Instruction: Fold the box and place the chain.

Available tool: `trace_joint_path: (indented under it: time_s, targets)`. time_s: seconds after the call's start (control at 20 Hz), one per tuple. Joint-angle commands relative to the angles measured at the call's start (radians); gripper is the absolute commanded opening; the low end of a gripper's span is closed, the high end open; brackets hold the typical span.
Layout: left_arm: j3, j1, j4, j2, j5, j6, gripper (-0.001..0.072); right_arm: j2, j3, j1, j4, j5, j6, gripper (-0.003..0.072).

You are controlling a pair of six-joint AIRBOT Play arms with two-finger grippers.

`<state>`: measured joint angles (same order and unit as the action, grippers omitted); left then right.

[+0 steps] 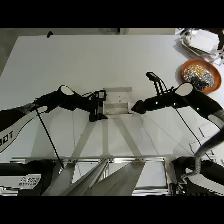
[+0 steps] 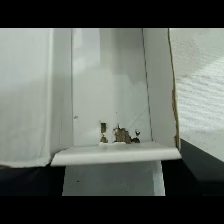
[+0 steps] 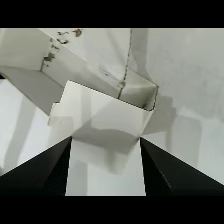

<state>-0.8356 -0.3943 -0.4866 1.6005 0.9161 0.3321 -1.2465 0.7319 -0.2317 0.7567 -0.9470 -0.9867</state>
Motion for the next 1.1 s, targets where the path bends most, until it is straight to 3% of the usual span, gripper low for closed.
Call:
trace_joint_path:
  time_s: [0.0, 0.4, 1.05]
  targets:
    - [0.000, 0.000, 0.000, 0.000, 0.000, 0.000, 0.0182, -0.005, 0.000, -0.034, 0.132, 0.063, -0.160, 0.0543]
    - [0.000, 0.000, 0.000, 0.000, 0.000, 0.000, 0.0182, -0.016, 0.063, -0.142, 0.142, 0.115, -0.295, 0.0542]
    - [0.000, 0.000, 0.000, 0.000, 0.000, 0.000, 0.0182, -0.088, 0.145, -0.304, 0.484, 0.119, -0.748, 0.0534]
